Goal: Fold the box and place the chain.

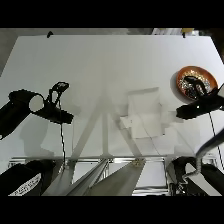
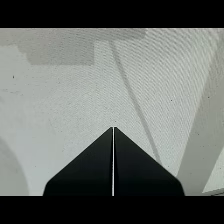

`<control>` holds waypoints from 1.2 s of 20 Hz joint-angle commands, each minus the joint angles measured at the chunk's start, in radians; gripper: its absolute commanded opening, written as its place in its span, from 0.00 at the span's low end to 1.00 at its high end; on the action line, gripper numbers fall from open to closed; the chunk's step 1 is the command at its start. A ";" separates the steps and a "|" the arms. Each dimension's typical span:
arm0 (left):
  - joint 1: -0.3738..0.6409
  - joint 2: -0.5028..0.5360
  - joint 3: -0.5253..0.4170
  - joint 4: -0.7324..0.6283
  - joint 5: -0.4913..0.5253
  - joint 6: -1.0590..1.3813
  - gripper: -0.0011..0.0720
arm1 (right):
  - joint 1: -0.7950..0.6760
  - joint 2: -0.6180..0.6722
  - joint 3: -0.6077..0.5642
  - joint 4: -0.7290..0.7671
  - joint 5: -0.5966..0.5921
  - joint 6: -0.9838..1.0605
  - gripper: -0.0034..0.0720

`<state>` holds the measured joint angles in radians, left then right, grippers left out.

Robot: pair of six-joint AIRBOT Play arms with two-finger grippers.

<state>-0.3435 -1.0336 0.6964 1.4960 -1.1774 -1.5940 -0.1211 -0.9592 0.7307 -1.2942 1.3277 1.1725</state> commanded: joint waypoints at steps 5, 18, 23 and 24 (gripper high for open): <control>0.000 0.000 -0.003 0.001 0.083 0.010 0.03 | 0.295 0.142 -0.141 0.121 -0.193 0.139 0.06; 0.031 -0.172 0.004 -1.093 0.127 1.253 0.69 | 0.388 0.142 -0.141 0.124 -0.226 0.164 0.06; -0.018 -0.319 0.004 -1.196 0.133 1.370 0.72 | 0.388 0.142 -0.141 0.124 -0.226 0.163 0.06; -0.034 -0.331 0.004 -1.228 0.152 1.400 0.71 | 0.388 0.142 -0.141 0.124 -0.226 0.163 0.06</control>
